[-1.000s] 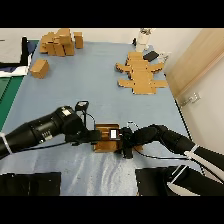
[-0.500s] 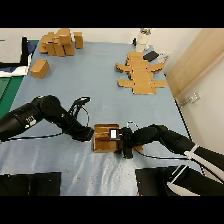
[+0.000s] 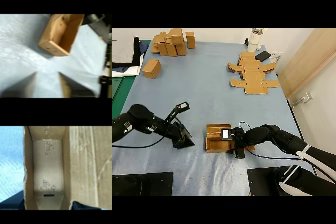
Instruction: Fold the box.
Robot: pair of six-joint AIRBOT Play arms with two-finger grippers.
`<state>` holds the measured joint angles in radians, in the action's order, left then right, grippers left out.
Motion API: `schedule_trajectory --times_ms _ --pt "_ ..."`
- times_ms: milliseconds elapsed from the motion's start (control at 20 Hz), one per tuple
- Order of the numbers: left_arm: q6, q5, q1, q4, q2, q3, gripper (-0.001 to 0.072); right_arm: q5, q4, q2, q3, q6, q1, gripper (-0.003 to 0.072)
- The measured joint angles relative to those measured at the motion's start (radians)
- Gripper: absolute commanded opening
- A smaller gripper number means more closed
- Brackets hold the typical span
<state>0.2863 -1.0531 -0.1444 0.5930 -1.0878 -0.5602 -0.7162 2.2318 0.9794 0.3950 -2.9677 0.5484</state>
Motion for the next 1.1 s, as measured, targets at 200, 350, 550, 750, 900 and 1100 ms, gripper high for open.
schedule_trajectory --times_ms 200,350,550,750,900,1100 --pt "-0.396 0.183 -0.084 -0.098 0.004 0.094 0.0693 0.000 0.000 0.000 0.000 0.000 0.000 0.0571" --pt "-0.600 0.277 -0.175 -0.213 0.003 0.132 0.0693 0.000 -0.001 0.000 0.000 0.000 0.000 0.0571" --pt "-0.717 0.351 -0.249 -0.319 -0.014 0.150 0.0692 0.000 -0.002 0.000 0.000 0.000 0.000 0.0571" --pt "-0.751 0.402 -0.290 -0.353 -0.020 0.155 0.0692 0.000 -0.003 0.000 0.000 0.000 0.000 0.0571" --pt "-0.760 0.430 -0.314 -0.360 -0.029 0.148 0.0692 0.000 -0.003 0.000 0.000 0.000 0.000 0.0571" --pt "-0.740 0.441 -0.343 -0.349 -0.064 0.114 0.0692 0.001 -0.003 0.000 0.000 0.000 0.000 0.0571"
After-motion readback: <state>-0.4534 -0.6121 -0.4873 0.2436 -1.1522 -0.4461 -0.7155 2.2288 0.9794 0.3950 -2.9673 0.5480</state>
